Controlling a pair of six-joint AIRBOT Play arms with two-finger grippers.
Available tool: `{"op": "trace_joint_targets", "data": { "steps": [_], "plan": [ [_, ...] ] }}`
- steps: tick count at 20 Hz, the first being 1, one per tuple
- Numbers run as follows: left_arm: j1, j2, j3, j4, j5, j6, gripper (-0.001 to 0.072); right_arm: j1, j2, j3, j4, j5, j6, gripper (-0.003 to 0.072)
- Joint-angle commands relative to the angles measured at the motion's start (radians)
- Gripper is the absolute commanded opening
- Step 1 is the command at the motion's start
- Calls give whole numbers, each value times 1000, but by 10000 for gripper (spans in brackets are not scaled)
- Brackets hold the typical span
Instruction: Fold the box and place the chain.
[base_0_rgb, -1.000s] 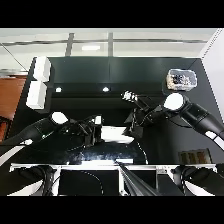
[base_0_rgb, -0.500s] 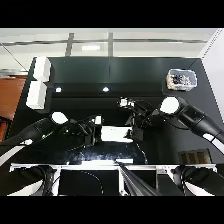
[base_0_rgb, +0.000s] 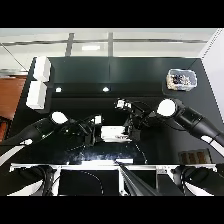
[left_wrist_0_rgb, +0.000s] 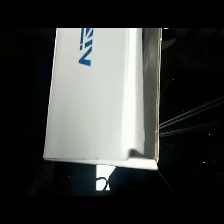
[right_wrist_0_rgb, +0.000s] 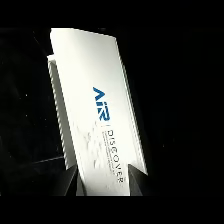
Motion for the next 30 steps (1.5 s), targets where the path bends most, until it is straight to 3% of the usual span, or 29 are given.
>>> {"op": "trace_joint_targets", "data": {
  "steps": [1, 30],
  "plan": [
    [-1, 0, 1, 1, -2, 3, 378, 3, -1, 0, 0, 30, 19, 339],
    [-1, 0, 1, 1, -2, 3, 378, 3, 0, -23, 15, 9, 48, 339]
  ]
}}
